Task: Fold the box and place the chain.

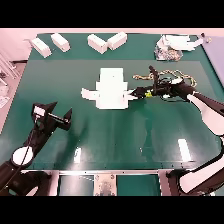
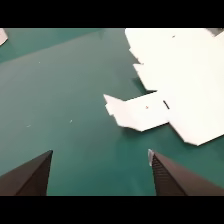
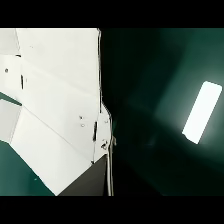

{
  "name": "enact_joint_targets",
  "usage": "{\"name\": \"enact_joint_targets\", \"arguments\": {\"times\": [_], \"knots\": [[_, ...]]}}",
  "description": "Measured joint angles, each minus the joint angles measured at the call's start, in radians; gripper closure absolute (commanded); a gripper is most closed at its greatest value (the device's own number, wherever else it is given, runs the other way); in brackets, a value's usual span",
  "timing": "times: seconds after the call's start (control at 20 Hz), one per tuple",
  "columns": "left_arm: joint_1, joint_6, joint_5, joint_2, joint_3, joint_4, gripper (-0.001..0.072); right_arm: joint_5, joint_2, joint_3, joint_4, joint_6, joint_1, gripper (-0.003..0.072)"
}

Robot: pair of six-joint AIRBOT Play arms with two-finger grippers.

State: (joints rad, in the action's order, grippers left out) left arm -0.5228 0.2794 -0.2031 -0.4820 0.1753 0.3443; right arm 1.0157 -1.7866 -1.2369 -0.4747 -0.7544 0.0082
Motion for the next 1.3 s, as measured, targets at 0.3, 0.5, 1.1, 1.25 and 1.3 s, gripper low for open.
{"name": "enact_joint_targets", "arguments": {"times": [0.3, 0.5, 1.1, 1.25, 1.3], "knots": [[0.043, -0.008, 0.079, -0.077, 0.111, 0.002, 0.0185, 0.007, -0.009, -0.016, -0.028, 0.013, 0.008, 0.0678], [0.218, 0.006, 0.296, -0.264, 0.258, 0.003, 0.0186, 0.008, -0.010, -0.018, -0.046, 0.019, 0.009, 0.0677], [0.611, 0.201, 1.024, -0.896, 0.791, 0.013, 0.0156, 0.010, -0.010, -0.018, -0.069, 0.010, 0.009, 0.0677], [0.619, 0.264, 1.162, -1.043, 0.938, 0.041, 0.0156, 0.010, -0.010, -0.018, -0.068, 0.006, 0.010, 0.0677], [0.617, 0.288, 1.210, -1.097, 0.995, 0.050, 0.0156, 0.010, -0.010, -0.018, -0.067, 0.005, 0.010, 0.0677]]}}
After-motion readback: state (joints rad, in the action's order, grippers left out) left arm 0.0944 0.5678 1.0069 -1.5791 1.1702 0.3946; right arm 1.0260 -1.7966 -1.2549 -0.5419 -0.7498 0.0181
